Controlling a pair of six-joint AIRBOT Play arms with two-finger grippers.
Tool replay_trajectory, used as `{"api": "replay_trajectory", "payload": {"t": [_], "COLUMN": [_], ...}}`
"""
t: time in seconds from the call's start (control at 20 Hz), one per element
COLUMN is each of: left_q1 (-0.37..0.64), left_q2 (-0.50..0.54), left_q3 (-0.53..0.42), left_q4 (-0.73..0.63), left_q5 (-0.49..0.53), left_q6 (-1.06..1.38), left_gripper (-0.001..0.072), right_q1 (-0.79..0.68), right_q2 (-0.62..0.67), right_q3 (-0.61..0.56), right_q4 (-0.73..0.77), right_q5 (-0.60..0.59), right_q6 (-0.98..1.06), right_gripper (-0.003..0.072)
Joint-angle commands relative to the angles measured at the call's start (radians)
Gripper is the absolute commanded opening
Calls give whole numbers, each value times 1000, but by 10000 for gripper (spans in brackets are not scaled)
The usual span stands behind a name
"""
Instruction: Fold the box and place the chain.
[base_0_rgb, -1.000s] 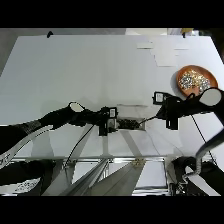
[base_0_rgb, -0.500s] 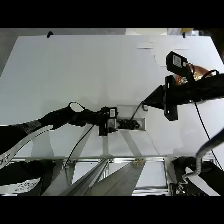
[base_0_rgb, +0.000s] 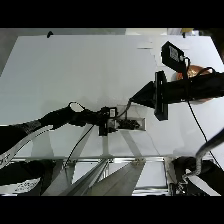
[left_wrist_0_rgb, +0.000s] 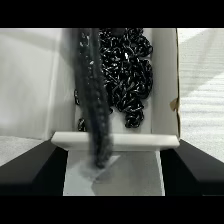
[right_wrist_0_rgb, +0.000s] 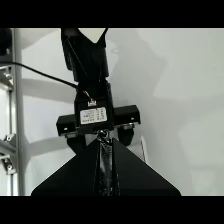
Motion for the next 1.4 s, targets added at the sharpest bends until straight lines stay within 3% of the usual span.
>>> {"api": "replay_trajectory", "payload": {"t": [0.0,0.65,0.85,1.05,1.2,1.35], "left_q1": [0,0,0,0,0,0], "left_q2": [1,1,1,1,1,1], "left_q3": [0,0,0,0,0,0], "left_q4": [0,0,0,0,0,0], "left_q5": [0,0,0,0,0,0], "left_q6": [0,0,0,0,0,0], "left_gripper": [206,206,206,206,206,206], "right_q1": [5,16,89,102,102,99], "right_q2": [-10,-166,-197,-237,-257,-262], "right_q3": [1,-2,-39,-40,-40,14], "right_q4": [-54,-123,-144,-235,-260,-218], "right_q5": [-3,124,82,40,56,60], "right_q6": [8,59,65,210,243,242], "right_gripper": [19,19,19,24,256,262]}}
